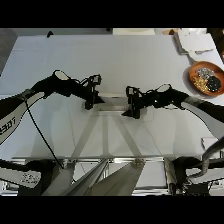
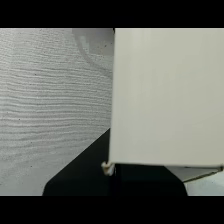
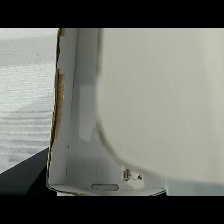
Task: Fold the box and place the chain.
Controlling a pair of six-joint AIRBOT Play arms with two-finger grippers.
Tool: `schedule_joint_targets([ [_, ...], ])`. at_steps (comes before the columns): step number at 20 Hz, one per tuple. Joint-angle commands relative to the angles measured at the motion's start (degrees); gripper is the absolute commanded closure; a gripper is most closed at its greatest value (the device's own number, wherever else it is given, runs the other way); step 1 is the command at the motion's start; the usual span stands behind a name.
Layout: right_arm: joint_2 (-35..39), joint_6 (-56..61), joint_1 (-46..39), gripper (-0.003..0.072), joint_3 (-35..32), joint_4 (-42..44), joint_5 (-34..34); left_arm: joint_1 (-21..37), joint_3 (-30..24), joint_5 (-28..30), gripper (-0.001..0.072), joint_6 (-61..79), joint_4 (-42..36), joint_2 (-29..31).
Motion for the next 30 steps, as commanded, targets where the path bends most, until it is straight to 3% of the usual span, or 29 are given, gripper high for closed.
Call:
schedule_joint_targets([
  [1, -0.04, 0.00, 0.07, 0.0223, 0.02, 0.00, 0.00, 0.02, 0.00, 0.04, 0.0695, 0.00, 0.00, -0.04],
  [11, -0.04, 0.00, 0.07, 0.0223, 0.00, 0.00, 0.00, 0.55, 0.02, 0.07, 0.0694, 0.02, -0.02, 0.09],
  [12, -0.04, 0.00, 0.07, 0.0223, 0.00, 0.00, 0.00, 0.55, 0.00, 0.04, 0.0690, 0.02, -0.02, 0.09],
  [14, -0.04, 0.00, 0.07, 0.0223, 0.00, 0.00, 0.00, 0.57, 0.02, 0.04, 0.0600, 0.00, -0.04, 0.17],
  [24, -0.04, 0.00, 0.07, 0.0223, 0.00, 0.00, 0.00, 0.55, 0.02, 0.02, 0.0594, 0.00, -0.66, 0.20],
  [25, -0.04, 0.00, 0.07, 0.0223, 0.00, 0.00, 0.00, 0.55, 0.02, 0.02, 0.0573, 0.02, -0.66, 0.20],
  [27, -0.04, 0.00, 0.07, 0.0223, 0.00, 0.00, 0.00, 0.57, 0.02, 0.11, 0.0340, 0.00, -0.66, 0.20],
  [28, -0.04, 0.00, 0.07, 0.0223, 0.00, 0.00, 0.00, 0.57, 0.02, 0.09, 0.0293, 0.00, -0.68, 0.20],
  [30, -0.04, 0.00, 0.07, 0.0223, 0.00, 0.00, 0.00, 0.59, 0.02, 0.04, 0.0293, -0.02, -0.66, 0.22],
])
